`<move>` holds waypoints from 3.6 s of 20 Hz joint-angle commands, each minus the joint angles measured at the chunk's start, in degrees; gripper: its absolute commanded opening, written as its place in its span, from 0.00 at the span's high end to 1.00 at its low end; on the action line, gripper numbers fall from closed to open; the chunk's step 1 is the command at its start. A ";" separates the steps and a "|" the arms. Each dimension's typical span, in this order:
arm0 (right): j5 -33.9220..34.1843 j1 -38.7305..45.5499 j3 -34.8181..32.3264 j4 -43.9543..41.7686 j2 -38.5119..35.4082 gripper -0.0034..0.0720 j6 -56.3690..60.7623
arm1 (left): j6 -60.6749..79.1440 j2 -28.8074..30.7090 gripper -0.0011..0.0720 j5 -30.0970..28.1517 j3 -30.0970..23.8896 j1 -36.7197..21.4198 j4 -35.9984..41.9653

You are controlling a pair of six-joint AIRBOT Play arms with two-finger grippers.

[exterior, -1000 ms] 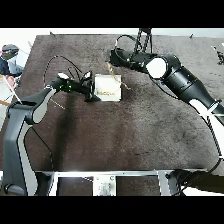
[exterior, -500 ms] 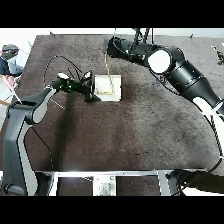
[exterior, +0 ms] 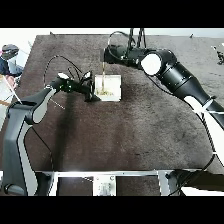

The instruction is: Fold the box and place the chain.

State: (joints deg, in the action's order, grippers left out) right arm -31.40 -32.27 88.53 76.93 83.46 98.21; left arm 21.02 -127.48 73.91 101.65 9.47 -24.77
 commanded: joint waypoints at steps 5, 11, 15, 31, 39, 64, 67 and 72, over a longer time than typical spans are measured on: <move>-8.33 4.02 0.09 5.60 0.37 0.50 -5.40 | 0.00 -0.02 0.36 0.00 0.00 0.00 -0.02; -0.83 13.90 0.52 -4.98 3.76 0.75 -22.84 | 0.00 -0.02 0.36 0.00 0.00 0.00 -0.02; -7.58 22.69 1.01 -38.73 10.62 0.79 -56.26 | 0.00 -0.02 0.36 0.02 0.00 0.00 0.26; -34.34 22.29 10.29 -47.67 27.15 0.82 -87.52 | 0.00 -0.02 0.36 0.00 0.00 0.00 0.42; -36.76 20.33 10.27 -45.35 27.15 0.72 -94.27 | 0.00 -0.02 0.36 0.00 0.00 0.00 0.42; -27.54 15.32 10.27 -40.63 27.87 0.56 -96.94 | 0.02 -0.02 0.36 -0.02 0.00 0.00 0.55; -28.02 15.32 10.25 -40.61 27.89 0.59 -96.94 | 0.02 -0.02 0.36 -0.02 0.00 0.00 0.61; -29.31 15.30 10.14 -36.04 28.24 0.59 -93.98 | 0.02 -0.02 0.36 -0.02 0.00 0.00 0.81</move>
State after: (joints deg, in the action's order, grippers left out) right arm -60.07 -17.02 98.72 38.37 111.48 2.13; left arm 21.02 -127.50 73.82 101.65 9.43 -24.08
